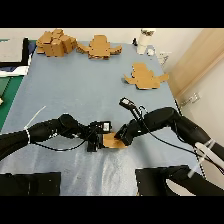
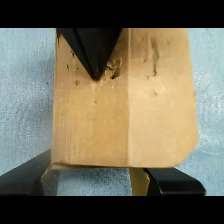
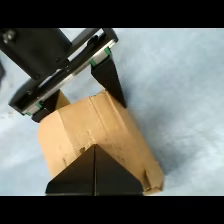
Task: Fold the box.
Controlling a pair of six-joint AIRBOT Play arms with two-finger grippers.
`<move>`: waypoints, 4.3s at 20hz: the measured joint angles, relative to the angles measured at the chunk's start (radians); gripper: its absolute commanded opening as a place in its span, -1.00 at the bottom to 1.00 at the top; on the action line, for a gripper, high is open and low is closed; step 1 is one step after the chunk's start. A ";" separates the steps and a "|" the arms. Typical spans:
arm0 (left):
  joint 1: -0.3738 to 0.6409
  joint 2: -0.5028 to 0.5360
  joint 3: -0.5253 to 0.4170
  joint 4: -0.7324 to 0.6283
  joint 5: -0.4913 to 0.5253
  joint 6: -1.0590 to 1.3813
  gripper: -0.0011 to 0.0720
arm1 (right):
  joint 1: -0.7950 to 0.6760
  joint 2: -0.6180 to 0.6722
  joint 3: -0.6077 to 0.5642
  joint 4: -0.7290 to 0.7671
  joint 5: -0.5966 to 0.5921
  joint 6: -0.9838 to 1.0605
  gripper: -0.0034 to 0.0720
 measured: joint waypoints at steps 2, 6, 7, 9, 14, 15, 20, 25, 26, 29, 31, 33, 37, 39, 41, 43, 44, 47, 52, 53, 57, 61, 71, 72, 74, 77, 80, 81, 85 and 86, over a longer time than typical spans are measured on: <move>0.000 0.000 0.000 0.000 0.000 0.000 0.48 | 0.068 0.053 -0.017 -0.107 0.068 0.013 -0.90; 0.000 0.000 0.000 0.000 0.000 0.000 0.48 | 0.201 0.161 -0.083 -0.265 0.206 0.022 -0.90; 0.000 0.000 0.000 0.000 0.000 0.000 0.48 | 0.232 0.188 -0.106 -0.294 0.238 0.022 -0.88; 0.000 0.000 0.000 0.000 0.000 0.000 0.48 | 0.296 0.243 -0.156 -0.351 0.303 0.021 -0.40; 0.000 0.000 0.000 0.000 0.000 0.000 0.48 | 0.391 0.309 -0.217 -0.453 0.372 0.008 0.10; 0.000 0.000 0.000 0.000 0.000 0.000 0.48 | 0.400 0.310 -0.222 -0.468 0.383 -0.001 0.11; 0.000 0.000 0.000 0.000 0.000 0.000 0.48 | 0.419 0.290 -0.232 -0.526 0.431 -0.040 0.36; 0.000 0.000 0.000 0.000 0.000 0.000 0.48 | 0.446 0.279 -0.233 -0.543 0.428 -0.069 0.36; 0.000 0.000 0.000 0.000 0.000 0.000 0.48 | 0.450 0.276 -0.233 -0.547 0.427 -0.070 0.36; 0.000 0.000 0.000 0.000 0.000 0.000 0.48 | 0.460 0.265 -0.233 -0.574 0.422 -0.075 0.36; 0.000 0.000 0.000 0.000 0.000 0.000 0.48 | 0.462 0.259 -0.233 -0.595 0.422 -0.077 0.36; 0.000 0.000 0.000 0.000 0.000 0.000 0.48 | 0.469 0.257 -0.233 -0.613 0.422 -0.076 0.36; 0.000 0.000 0.000 0.000 0.000 0.000 0.48 | 0.525 0.256 -0.233 -0.735 0.422 0.032 0.36; 0.000 0.000 0.000 0.000 0.000 0.000 0.48 | 0.574 0.256 -0.233 -0.849 0.422 0.143 0.36; 0.000 0.000 0.000 0.000 0.000 0.000 0.48 | 0.625 0.256 -0.233 -0.962 0.418 0.256 0.35; 0.000 0.000 0.000 0.000 0.000 0.000 0.48 | 0.670 0.256 -0.233 -1.061 0.410 0.358 0.23; 0.000 0.000 0.000 0.000 0.000 0.000 0.48 | 0.687 0.256 -0.233 -1.097 0.403 0.398 0.12; 0.000 0.000 0.000 0.000 0.000 -0.001 0.48 | 0.716 0.256 -0.233 -1.172 0.384 0.477 0.02; 0.000 0.000 0.000 -0.001 0.002 -0.002 0.48 | 0.731 0.256 -0.228 -1.217 0.364 0.522 -0.20; 0.000 0.000 0.000 -0.001 0.002 -0.002 0.48 | 0.731 0.256 -0.225 -1.221 0.362 0.526 -0.23; 0.000 0.000 0.000 -0.001 0.002 0.000 0.48 | 0.740 0.256 -0.213 -1.229 0.345 0.533 -0.39; 0.000 0.000 0.000 0.000 0.001 0.001 0.48 | 0.755 0.264 -0.203 -1.232 0.328 0.534 -0.50; 0.000 0.000 0.000 0.000 0.000 0.001 0.48 | 0.762 0.290 -0.190 -1.246 0.301 0.537 -0.71; 0.000 0.000 0.000 0.000 0.000 0.000 0.48 | 0.762 0.290 -0.190 -1.249 0.301 0.538 -0.78; 0.000 0.000 0.000 0.000 0.000 -0.001 0.48 | 0.762 0.288 -0.190 -1.250 0.301 0.542 -0.78; 0.000 0.000 0.000 0.000 0.000 -0.001 0.48 | 0.762 0.269 -0.189 -1.257 0.302 0.548 -0.78; 0.000 0.000 0.000 0.000 0.000 0.000 0.48 | 0.762 0.250 -0.189 -1.260 0.304 0.556 -0.78; 0.000 0.000 0.000 0.000 0.000 0.000 0.48 | 0.762 0.248 -0.189 -1.260 0.304 0.557 -0.78; 0.000 0.000 0.000 0.000 0.000 0.000 0.48 | 0.762 0.267 -0.189 -1.256 0.298 0.561 -0.59; 0.000 0.000 0.000 0.000 0.000 0.000 0.48 | 0.762 0.275 -0.189 -1.253 0.295 0.562 -0.14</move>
